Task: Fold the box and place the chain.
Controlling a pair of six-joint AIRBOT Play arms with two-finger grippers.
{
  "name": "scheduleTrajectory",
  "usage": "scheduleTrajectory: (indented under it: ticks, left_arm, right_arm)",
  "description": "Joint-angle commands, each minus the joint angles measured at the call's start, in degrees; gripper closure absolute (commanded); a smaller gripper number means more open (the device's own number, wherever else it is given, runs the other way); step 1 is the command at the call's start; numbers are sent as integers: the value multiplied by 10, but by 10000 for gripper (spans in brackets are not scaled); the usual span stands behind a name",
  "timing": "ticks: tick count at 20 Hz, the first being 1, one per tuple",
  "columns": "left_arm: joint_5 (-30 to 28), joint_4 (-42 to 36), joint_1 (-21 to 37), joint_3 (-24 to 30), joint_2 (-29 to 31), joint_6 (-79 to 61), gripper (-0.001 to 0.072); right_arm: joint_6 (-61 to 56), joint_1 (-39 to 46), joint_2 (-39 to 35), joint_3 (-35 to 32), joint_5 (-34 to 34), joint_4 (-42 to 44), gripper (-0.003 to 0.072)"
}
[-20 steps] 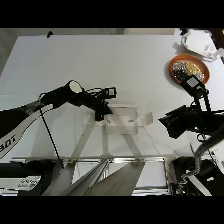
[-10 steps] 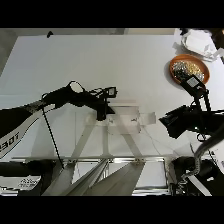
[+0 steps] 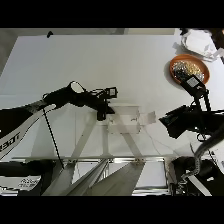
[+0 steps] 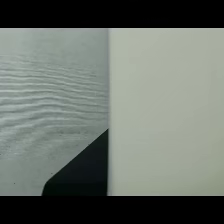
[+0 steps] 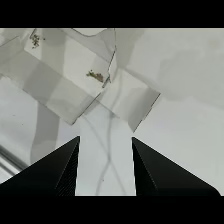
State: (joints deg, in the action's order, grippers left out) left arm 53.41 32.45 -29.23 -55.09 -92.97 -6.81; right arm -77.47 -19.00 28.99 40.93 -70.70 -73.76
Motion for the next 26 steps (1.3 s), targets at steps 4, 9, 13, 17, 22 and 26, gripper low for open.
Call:
scheduleTrajectory:
  ticks: [4, 9, 13, 17, 22, 26]
  left_arm:
    - [-19, 24, -16, 0, 0, 9, 707]
    - [-31, 23, -16, 0, 0, 9, 706]
    - [-30, 23, -16, 0, 0, 8, 698]
    - [-30, 23, -16, 0, 0, 8, 698]
    - [-30, 23, -16, 0, 0, 8, 698]
    - [-30, 23, -16, 0, 0, 8, 698]
  right_arm:
    - [0, 0, 0, 1, 0, 0, 323]
    - [0, 0, 0, 1, 0, 0, 323]
    - [0, 0, 0, 1, -2, 0, 323]
    - [0, 0, 0, 1, -4, 0, 323]
    - [41, 0, 0, -30, -1, 2, 487]
    - [205, 0, 20, -85, 25, 35, 667]
